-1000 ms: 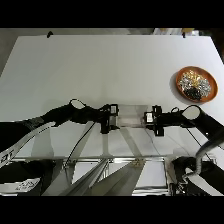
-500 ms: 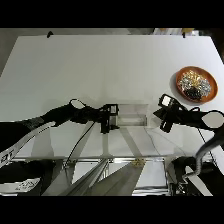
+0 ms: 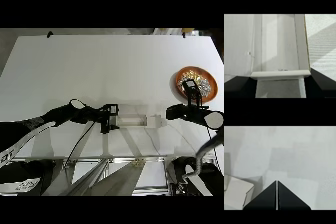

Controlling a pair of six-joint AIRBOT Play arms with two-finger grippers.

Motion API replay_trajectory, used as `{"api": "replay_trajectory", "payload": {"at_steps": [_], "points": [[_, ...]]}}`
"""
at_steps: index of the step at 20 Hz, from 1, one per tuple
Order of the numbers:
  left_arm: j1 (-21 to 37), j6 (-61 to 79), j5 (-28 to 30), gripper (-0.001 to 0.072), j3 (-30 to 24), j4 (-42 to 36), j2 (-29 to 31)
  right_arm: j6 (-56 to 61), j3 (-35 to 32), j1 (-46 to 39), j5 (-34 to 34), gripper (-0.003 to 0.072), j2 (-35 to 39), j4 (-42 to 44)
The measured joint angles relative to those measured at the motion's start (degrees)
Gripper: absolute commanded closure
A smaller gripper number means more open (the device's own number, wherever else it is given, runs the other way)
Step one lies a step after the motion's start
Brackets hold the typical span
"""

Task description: Fold the box and place the chain.

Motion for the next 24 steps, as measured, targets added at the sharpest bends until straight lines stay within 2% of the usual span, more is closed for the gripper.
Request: {"api": "replay_trajectory", "payload": {"at_steps": [6, 13, 17, 21, 24], "points": [[0.00, 0.02, 0.00, 0.0558, 0.00, 0.02, 0.00, 4.28, 0.00, -0.96, 4.11, 0.0672, -9.42, 3.43], [0.00, 0.02, 0.00, 0.0558, 0.00, 0.02, 0.00, -2.75, 0.00, -1.11, 9.66, 0.0672, -16.65, 14.78], [0.00, 0.02, 0.00, 0.0558, 0.00, 0.02, 0.00, -4.96, 0.00, -1.11, 11.78, 0.0672, -17.11, 18.45], [0.00, 0.02, 0.00, 0.0558, 0.00, 0.00, 0.00, -5.77, 0.00, -1.11, 13.07, 0.0672, -13.92, 20.09], [0.00, 0.02, 0.00, 0.0558, 0.00, 0.02, 0.00, -7.04, -0.02, -0.87, 14.19, 0.0616, -10.99, 21.51]]}}
